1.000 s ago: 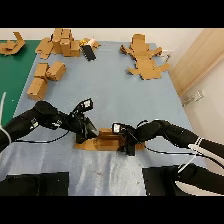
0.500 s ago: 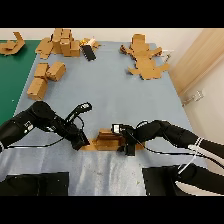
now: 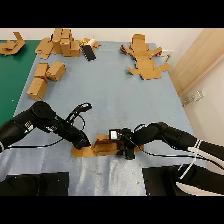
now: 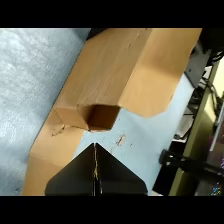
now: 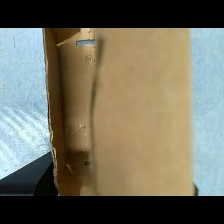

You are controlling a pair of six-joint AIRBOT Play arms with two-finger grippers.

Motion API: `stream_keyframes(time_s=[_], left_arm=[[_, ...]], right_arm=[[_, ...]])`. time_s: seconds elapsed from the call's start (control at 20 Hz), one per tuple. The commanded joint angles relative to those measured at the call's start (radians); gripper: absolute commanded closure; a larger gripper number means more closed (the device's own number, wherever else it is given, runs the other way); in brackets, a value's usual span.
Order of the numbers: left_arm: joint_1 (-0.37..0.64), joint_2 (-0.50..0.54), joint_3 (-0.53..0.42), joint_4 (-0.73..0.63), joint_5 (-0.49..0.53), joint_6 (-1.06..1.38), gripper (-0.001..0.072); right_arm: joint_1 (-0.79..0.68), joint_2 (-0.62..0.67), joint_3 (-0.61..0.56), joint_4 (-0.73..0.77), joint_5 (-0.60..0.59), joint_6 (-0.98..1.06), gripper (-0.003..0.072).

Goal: Fold the box.

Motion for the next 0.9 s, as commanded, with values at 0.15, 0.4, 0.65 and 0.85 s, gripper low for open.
stream_keyframes(time_s=[0.15, 0.4, 0.65, 0.85], left_arm=[[-0.002, 0.001, -0.021, -0.025, -0.022, -0.185, 0.0701], [-0.039, 0.008, -0.182, -0.46, 0.079, -0.125, 0.0702], [-0.244, 0.07, -0.255, -0.711, 0.56, -0.112, 0.0702], [-0.409, 0.079, -0.255, -0.783, 0.817, -0.117, 0.0702]], right_arm=[[0.001, 0.002, 0.0, -0.058, 0.014, 0.0, 0.0296], [0.001, 0.002, 0.0, -0.058, 0.018, 0.0, 0.0296], [0.002, 0.002, 0.0, -0.056, 0.026, 0.0, 0.0297], [0.0, 0.002, 0.0, -0.057, 0.034, 0.026, 0.0202]])
